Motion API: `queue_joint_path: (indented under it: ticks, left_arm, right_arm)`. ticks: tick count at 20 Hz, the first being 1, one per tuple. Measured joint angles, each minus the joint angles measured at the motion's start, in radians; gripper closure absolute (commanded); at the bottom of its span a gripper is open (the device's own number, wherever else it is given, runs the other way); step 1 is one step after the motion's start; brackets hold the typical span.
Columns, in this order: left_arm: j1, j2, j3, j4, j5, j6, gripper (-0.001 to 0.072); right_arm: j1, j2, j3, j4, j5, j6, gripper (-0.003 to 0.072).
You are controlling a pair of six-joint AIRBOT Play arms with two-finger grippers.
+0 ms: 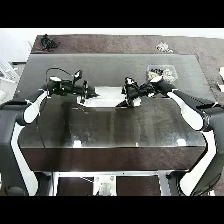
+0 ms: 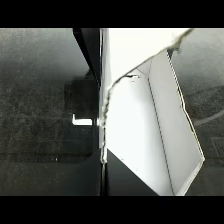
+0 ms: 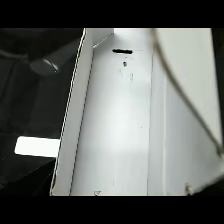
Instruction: Fold the box and place the chain.
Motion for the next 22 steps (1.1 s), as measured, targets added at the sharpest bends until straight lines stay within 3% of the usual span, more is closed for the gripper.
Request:
queue_joint_path:
  ticks: [12,14,22]
  left_arm:
    - [0.0,0.0,0.0,0.0,0.0,0.0,0.0689]
    - [0.0,0.0,0.0,0.0,0.0,0.0,0.0689]
    - [0.0,0.0,0.0,0.0,0.0,0.0,0.0688]
  right_arm:
    - [0.0,-0.03,0.026,-0.002,0.016,-0.013,0.006]
    - [0.0,-0.031,0.026,-0.003,0.016,-0.013,0.0106]
    - [0.001,-0.031,0.027,-0.024,0.016,0.004,0.0083]
